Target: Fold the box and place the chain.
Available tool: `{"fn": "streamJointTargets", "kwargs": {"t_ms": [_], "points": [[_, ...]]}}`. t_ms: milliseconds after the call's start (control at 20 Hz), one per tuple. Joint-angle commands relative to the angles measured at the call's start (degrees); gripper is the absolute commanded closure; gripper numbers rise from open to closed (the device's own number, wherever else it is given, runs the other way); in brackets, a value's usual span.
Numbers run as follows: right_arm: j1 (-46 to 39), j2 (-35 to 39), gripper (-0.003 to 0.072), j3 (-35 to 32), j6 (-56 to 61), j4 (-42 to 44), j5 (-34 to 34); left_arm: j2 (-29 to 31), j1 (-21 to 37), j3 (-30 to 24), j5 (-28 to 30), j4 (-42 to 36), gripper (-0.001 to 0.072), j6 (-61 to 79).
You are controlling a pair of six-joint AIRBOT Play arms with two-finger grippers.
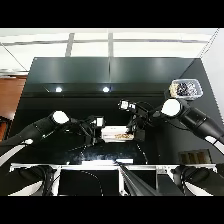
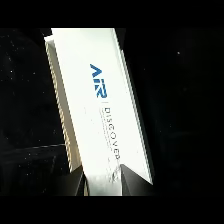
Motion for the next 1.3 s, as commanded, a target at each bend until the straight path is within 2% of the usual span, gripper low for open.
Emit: {"fn": "streamJointTargets", "kwargs": {"t_ms": [0, 150, 300, 1250], "points": [[0.07, -0.04, 0.0442, -0.44, -0.02, -0.11, 1.11, -0.02, -0.04, 0.02, 0.04, 0.02, 0.0246, -0.02], [0.07, -0.04, 0.0440, -0.66, -0.02, -0.07, 0.83, -0.02, -0.04, 0.02, 0.04, 0.02, 0.0246, -0.02], [0.07, -0.04, 0.0370, -0.66, 0.00, -0.11, 0.83, -0.02, -0.04, 0.02, 0.04, 0.02, 0.0247, -0.02], [0.07, -0.04, 0.0368, -0.66, 0.00, -0.24, 1.79, -0.02, -0.04, 0.02, 0.04, 0.02, 0.0246, -0.02]]}}
